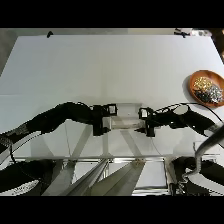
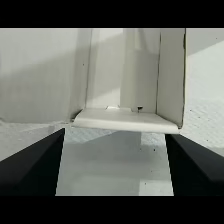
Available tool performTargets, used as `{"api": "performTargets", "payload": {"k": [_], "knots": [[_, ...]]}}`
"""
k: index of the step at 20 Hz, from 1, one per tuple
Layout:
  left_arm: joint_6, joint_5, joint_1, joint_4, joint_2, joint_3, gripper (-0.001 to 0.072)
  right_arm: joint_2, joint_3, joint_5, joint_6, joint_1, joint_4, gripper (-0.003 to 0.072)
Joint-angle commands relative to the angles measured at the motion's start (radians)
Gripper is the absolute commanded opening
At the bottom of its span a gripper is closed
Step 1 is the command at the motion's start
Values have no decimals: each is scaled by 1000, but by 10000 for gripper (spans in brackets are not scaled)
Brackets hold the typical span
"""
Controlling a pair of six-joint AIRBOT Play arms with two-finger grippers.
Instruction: Fold the box and place the chain.
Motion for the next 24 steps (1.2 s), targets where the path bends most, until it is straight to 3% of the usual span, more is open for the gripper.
{"api": "performTargets", "payload": {"k": [1,20,21,24], "knots": [[-1,12,-1,3,1,0,706,1,0,-2,3,-1,2,414],[-1,-136,-80,-35,-54,0,681,1,0,-2,3,-1,2,414],[-1,-125,-80,-41,-56,0,638,1,0,-2,3,-1,2,414],[-1,-100,-80,-45,-75,0,605,1,0,-2,3,-1,2,414]]}}
